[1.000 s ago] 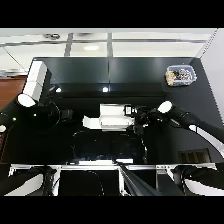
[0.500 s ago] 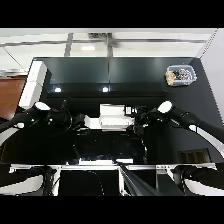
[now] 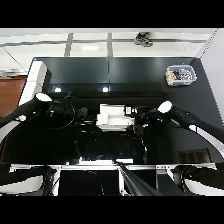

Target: Fold the box and place the chain.

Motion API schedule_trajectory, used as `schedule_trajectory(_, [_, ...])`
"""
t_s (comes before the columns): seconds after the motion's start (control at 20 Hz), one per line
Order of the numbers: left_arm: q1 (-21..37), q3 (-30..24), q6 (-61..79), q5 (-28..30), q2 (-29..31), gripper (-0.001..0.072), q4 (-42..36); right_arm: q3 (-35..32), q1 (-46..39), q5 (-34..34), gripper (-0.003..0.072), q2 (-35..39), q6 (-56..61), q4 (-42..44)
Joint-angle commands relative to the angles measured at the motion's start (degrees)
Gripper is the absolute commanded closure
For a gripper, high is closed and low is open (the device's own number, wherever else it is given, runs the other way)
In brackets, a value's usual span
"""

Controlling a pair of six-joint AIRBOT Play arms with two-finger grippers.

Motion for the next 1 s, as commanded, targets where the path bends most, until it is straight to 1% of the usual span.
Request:
schedule_trajectory(0.0, [-0.50, 1.88, 1.18, -2.36, -0.09, 0.0146, -0.15, -0.02, 0.04, 0.00, 0.0662, -0.04, 0.00, 0.02])
schedule_trajectory(0.15, [-3.08, 2.58, 1.14, -1.81, -0.11, 0.0152, -0.17, -0.02, 0.04, 0.00, 0.0662, -0.04, 0.00, 0.00])
schedule_trajectory(0.2, [-4.31, 3.04, 1.14, -1.38, -0.11, 0.0199, 0.02, -0.02, 0.04, 0.00, 0.0662, -0.04, 0.00, 0.02])
schedule_trajectory(0.25, [-5.60, 3.76, 0.44, -0.52, -0.11, 0.0228, 1.20, -0.02, 0.04, 0.00, 0.0662, -0.04, 0.00, 0.02])
schedule_trajectory(0.3, [-7.13, 4.96, -1.70, 0.55, -0.11, 0.0228, 4.04, -0.02, 0.04, 0.02, 0.0662, -0.04, 0.00, 0.02])
schedule_trajectory(0.45, [-11.34, 9.62, -12.48, 2.49, -0.11, 0.0228, 16.70, -0.02, 0.04, 0.00, 0.0662, -0.04, 0.00, 0.02])
schedule_trajectory(0.5, [-12.50, 10.99, -14.40, 2.69, -0.11, 0.0234, 18.82, -0.02, 0.04, 0.00, 0.0662, -0.04, 0.00, 0.00])
schedule_trajectory(0.55, [-13.60, 12.28, -15.15, 2.78, -0.11, 0.0302, 19.61, -0.02, 0.04, 0.00, 0.0662, -0.04, 0.00, 0.02])
schedule_trajectory(0.6, [-14.38, 13.25, -15.63, 2.86, -0.11, 0.0314, 19.61, -0.02, 0.04, 0.02, 0.0662, -0.04, 0.00, 0.02])
schedule_trajectory(0.7, [-15.56, 14.45, -17.92, 3.65, -0.11, 0.0314, 20.39, -0.02, 0.04, 0.00, 0.0662, -0.04, 0.00, 0.02])
schedule_trajectory(0.8, [-16.31, 14.78, -21.05, 4.31, -0.11, 0.0324, 22.91, -0.02, 0.04, 0.00, 0.0662, -0.04, 0.00, 0.02])
schedule_trajectory(0.85, [-16.68, 14.75, -22.53, 4.33, -0.11, 0.0358, 24.46, -0.02, 0.04, 0.00, 0.0662, -0.04, 0.00, 0.02])
schedule_trajectory(0.95, [-17.75, 14.75, -25.14, 4.94, -0.11, 0.0361, 26.93, -0.02, 0.07, 0.02, 0.0662, -0.04, 0.00, 0.00])
